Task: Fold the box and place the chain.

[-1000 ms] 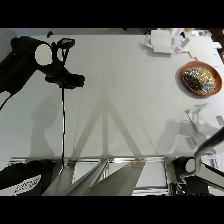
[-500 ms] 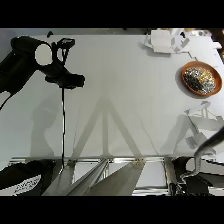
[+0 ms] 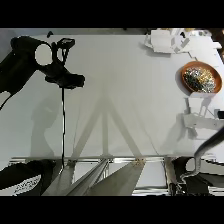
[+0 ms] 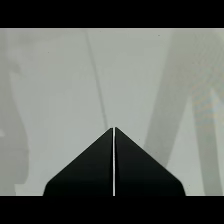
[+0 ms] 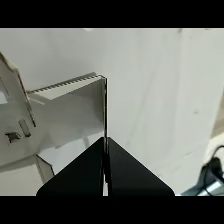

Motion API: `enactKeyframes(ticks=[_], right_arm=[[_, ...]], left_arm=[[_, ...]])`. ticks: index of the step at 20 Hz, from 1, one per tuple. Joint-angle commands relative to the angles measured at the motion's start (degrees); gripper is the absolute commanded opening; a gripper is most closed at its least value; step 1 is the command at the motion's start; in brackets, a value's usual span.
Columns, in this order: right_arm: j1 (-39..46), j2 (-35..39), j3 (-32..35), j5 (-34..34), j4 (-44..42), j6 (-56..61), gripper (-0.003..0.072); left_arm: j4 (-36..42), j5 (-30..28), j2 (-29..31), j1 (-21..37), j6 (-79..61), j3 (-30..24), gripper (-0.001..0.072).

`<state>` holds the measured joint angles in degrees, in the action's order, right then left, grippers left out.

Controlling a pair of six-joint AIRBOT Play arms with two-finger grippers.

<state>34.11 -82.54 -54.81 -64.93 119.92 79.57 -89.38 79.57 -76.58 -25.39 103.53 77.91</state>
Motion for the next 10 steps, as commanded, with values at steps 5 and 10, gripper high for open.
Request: enactKeyframes(ticks=[5,10], right_arm=[[-17.6,11.5,1.1,-5.5,-26.7,-5.1,0.0019],[-28.9,24.0,12.7,2.6,-41.6,-4.7,0.0019]], left_arm=[[0.0,0.0,0.0,0.0,0.0,0.0,0.0012],[0.0,0.0,0.0,0.0,0.0,0.0,0.0012]])
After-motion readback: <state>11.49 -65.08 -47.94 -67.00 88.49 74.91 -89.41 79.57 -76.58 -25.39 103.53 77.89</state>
